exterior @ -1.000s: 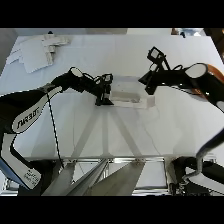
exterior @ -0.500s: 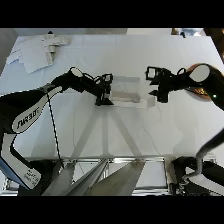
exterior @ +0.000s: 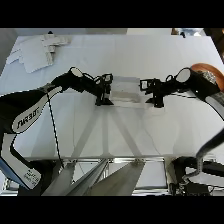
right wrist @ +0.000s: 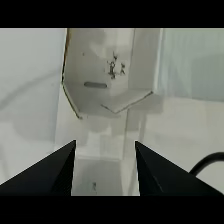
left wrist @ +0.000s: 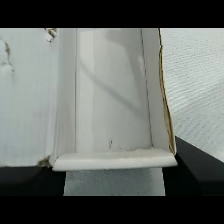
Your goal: Fold the box and place the chain.
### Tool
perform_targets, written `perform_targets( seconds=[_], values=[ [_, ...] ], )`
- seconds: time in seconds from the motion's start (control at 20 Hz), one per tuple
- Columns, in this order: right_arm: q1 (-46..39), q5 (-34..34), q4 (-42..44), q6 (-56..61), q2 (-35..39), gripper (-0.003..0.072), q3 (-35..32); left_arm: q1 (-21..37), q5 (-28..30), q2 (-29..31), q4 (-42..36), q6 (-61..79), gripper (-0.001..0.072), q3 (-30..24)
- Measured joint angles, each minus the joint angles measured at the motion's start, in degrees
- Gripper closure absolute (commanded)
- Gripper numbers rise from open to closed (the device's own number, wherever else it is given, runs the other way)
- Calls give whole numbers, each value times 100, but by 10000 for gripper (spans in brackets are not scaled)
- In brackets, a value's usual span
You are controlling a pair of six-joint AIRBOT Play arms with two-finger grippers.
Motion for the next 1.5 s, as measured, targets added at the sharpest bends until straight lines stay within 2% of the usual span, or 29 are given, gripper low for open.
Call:
perform_targets(
  seconds=[0.25, 0.35, 0.45, 0.55, 0.7, 0.8, 1.25, 1.35, 1.5],
  values=[
    [0, 17, 350, -44, -203, 293, 2, 0, -2, 0, 0, 0, 316, 0],
    [2, -22, 540, -57, -238, 346, 2, 0, -2, 0, 0, 0, 316, 0],
    [2, -103, 664, -57, -258, 356, 2, 0, -2, 0, 0, 0, 316, 0],
    [4, -155, 739, -59, -269, 417, 2, 0, -2, 0, 0, 0, 316, 0],
    [15, -170, 822, -59, -275, 426, 2, 0, -2, 0, 0, 2, 316, 0],
    [15, -149, 890, -61, -278, 474, 2, 0, -2, 0, 0, 0, 316, 0],
    [17, 120, 992, -61, -282, 474, 2, 0, -2, 0, 0, 2, 316, 0],
    [17, 151, 1036, -63, -282, 586, 2, 0, -2, 0, 0, 0, 316, 0],
    [22, 151, 1150, -120, -297, 593, 2, 0, -2, 0, 0, 0, 316, 0]
  ],
)
